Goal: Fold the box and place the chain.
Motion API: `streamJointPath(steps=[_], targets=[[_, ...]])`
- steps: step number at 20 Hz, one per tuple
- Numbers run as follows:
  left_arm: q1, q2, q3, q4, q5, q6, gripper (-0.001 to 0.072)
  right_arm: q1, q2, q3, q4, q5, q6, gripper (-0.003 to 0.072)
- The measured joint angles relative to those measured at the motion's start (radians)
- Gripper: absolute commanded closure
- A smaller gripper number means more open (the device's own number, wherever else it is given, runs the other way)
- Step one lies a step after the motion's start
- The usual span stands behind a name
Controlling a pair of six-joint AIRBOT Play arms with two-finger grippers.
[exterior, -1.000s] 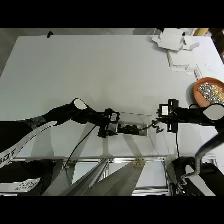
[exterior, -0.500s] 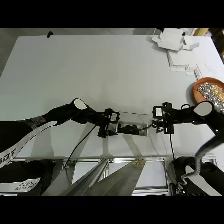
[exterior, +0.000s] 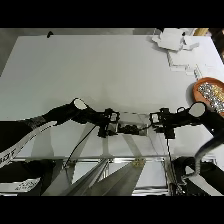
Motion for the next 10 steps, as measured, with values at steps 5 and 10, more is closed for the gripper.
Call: streamJointPath(steps=[5,10], targets=[[0.000,0.000,0.000,0.000,0.000,0.000,0.0437,0.000,0.005,-0.040,0.043,-0.035,-0.026,0.0442],[0.000,0.000,0.000,0.000,0.000,0.000,0.0437,0.000,0.006,-0.056,0.077,-0.058,-0.057,0.0469]])
